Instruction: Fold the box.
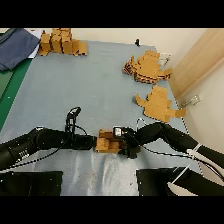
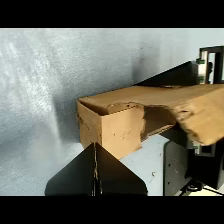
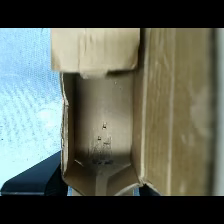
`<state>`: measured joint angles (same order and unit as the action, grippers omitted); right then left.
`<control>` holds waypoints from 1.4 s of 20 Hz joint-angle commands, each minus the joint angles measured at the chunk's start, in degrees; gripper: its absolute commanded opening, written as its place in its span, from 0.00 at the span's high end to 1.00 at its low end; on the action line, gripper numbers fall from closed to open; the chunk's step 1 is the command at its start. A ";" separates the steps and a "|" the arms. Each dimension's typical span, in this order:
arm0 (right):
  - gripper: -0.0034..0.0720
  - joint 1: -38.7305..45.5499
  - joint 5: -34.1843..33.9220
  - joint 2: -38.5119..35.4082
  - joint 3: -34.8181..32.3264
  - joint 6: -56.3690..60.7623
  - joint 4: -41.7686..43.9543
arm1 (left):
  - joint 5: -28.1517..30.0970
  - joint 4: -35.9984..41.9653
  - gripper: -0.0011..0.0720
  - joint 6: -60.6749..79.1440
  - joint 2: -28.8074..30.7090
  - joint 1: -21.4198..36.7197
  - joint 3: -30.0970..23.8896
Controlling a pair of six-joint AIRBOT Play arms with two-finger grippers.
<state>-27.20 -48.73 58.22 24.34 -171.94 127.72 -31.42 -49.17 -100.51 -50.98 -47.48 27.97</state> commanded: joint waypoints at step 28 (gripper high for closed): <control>0.28 -0.04 0.02 -0.02 -0.02 0.00 0.00 | -10.93 -8.35 0.72 -3.45 3.69 5.84 1.97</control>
